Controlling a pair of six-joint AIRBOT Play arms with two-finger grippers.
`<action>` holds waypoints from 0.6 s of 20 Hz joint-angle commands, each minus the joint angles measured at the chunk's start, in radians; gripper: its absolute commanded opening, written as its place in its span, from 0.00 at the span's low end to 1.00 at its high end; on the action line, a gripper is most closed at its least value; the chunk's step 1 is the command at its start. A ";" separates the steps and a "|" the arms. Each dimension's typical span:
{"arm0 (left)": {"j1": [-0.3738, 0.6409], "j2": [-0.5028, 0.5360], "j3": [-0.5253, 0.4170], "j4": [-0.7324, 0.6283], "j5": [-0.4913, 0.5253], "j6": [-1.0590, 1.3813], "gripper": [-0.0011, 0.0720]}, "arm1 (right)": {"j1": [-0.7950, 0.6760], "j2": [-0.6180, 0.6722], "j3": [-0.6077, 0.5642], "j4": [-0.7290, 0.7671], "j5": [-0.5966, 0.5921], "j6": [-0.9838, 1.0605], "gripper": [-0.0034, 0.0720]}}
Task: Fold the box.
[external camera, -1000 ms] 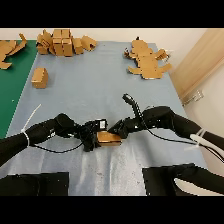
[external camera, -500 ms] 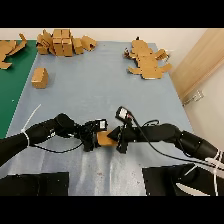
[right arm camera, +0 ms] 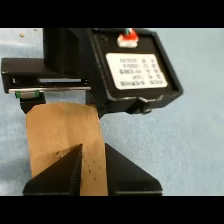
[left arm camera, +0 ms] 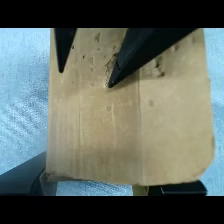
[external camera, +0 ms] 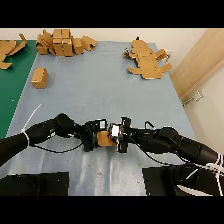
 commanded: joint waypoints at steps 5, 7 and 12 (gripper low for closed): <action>0.000 0.000 0.001 0.000 0.000 0.000 0.85 | 0.049 0.002 0.004 -0.048 -0.073 0.006 0.35; 0.000 0.000 0.001 0.000 0.000 0.000 0.85 | 0.102 0.002 0.007 -0.050 -0.092 0.006 0.35; 0.000 0.000 0.001 0.000 0.000 0.000 0.85 | 0.129 0.001 0.007 -0.079 -0.089 0.005 0.41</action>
